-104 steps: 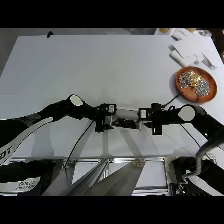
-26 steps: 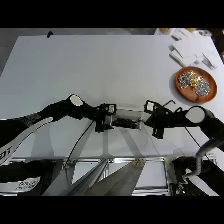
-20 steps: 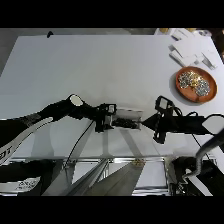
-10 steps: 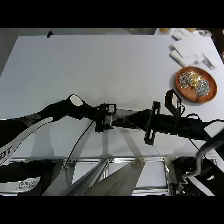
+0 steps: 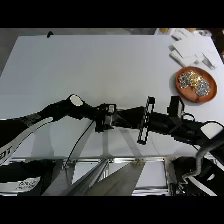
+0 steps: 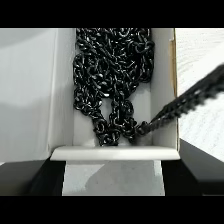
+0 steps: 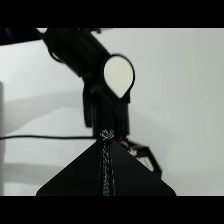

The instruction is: Fold the box and place the chain.

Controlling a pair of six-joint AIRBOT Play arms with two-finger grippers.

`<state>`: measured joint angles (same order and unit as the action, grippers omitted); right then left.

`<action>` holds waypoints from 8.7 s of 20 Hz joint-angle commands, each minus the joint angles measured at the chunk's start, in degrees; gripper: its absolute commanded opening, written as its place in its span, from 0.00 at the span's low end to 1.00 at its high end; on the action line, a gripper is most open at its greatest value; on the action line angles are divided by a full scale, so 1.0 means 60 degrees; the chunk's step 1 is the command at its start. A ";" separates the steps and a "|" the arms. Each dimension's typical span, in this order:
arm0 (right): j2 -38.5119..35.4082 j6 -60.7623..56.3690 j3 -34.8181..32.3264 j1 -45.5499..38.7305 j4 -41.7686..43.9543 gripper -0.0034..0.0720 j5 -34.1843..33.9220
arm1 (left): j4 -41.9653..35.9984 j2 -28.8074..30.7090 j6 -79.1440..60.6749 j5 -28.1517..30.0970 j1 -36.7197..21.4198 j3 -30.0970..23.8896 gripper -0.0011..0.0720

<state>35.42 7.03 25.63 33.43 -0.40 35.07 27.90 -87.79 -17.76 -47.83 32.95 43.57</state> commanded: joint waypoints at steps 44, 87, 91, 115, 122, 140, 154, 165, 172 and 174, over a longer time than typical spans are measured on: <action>0.4834 -0.9333 0.3814 -0.0117 -1.0695 0.11 0.2470 | 0.0000 0.0007 -0.0004 0.0004 0.0000 0.0000 0.22; 0.4699 -0.8091 0.2823 0.0863 -1.1107 0.53 0.2073 | 0.0000 0.0007 -0.0004 0.0004 0.0000 0.0000 0.22; 0.3887 -0.8091 0.2823 0.0852 -1.1114 0.52 0.2011 | 0.0000 0.0007 -0.0004 0.0004 0.0000 0.0000 0.22; 0.4182 -0.7369 0.2572 0.0856 -1.1373 0.15 0.2226 | 0.0000 0.0007 -0.0004 0.0004 0.0000 0.0000 0.22; 0.4058 -0.7457 0.2572 0.0856 -1.1355 0.15 0.1989 | 0.0000 0.0007 -0.0004 0.0004 0.0000 0.0000 0.22; 0.4069 -0.7697 0.2175 0.0856 -1.1267 0.15 0.1384 | 0.0000 0.0007 -0.0004 0.0004 0.0000 0.0000 0.22; 0.3486 -0.7584 0.2076 0.0681 -1.0109 0.40 0.1719 | 0.0000 0.0007 -0.0004 0.0000 0.0000 0.0000 0.22; 0.4455 -0.7300 0.2073 0.0124 -0.9031 0.07 0.2269 | 0.0000 0.0007 -0.0004 0.0004 0.0000 0.0000 0.22; 0.4459 -0.7089 0.1617 0.0131 -0.9038 0.07 0.1752 | 0.0000 0.0007 -0.0004 0.0004 0.0000 0.0000 0.22; 0.4499 -0.7089 0.1472 0.0131 -0.9034 0.07 0.1621 | 0.0000 0.0007 -0.0004 0.0004 0.0000 0.0000 0.22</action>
<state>62.17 -35.68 35.70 34.22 -54.30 46.19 27.94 -87.79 -17.78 -47.86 32.93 43.59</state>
